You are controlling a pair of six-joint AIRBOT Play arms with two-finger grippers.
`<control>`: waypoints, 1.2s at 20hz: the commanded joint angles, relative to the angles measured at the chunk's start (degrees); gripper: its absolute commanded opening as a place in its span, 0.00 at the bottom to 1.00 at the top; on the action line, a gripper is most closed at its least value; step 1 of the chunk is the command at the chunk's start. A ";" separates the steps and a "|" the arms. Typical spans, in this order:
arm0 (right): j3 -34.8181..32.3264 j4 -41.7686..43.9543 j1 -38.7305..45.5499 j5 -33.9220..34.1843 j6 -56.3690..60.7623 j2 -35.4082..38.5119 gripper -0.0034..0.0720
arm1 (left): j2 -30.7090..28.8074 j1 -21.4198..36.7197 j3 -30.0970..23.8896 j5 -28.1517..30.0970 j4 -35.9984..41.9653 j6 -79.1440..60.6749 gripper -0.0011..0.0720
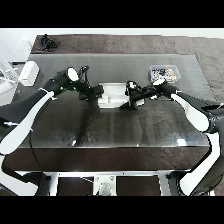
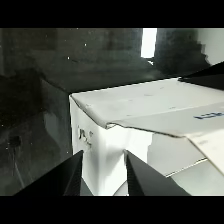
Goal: Fold the box and place the chain.
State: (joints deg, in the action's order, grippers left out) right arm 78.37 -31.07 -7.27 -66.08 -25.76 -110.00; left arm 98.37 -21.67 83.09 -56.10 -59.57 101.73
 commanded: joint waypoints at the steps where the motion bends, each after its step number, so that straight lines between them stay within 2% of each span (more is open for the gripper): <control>1: 0.00 0.00 -0.02 0.00 0.00 0.02 0.80 | 0.02 -0.11 0.13 0.66 -1.44 0.48 0.46; 4: 0.00 0.00 -0.02 0.00 0.00 0.02 0.80 | 0.39 -0.98 0.33 1.53 -2.19 0.87 0.46; 9: 0.00 0.00 -0.04 0.00 0.00 0.02 0.80 | 5.33 -3.34 8.02 -4.55 -6.29 3.32 0.46; 14: 0.00 0.00 -0.02 0.00 0.00 0.02 0.80 | 7.37 -4.57 11.96 -6.19 -11.89 6.88 0.45; 19: 0.00 0.00 -0.02 0.00 0.00 0.02 0.80 | 10.64 -5.53 16.83 -11.50 -16.83 10.64 0.46; 24: 0.00 0.00 -0.02 0.00 0.00 0.02 0.80 | 10.84 -5.81 17.40 -11.80 -19.61 12.87 0.45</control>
State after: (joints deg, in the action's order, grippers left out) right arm 78.37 -31.07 -7.27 -66.04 -25.76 -110.02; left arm 108.81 -27.38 99.85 -67.05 -76.77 113.06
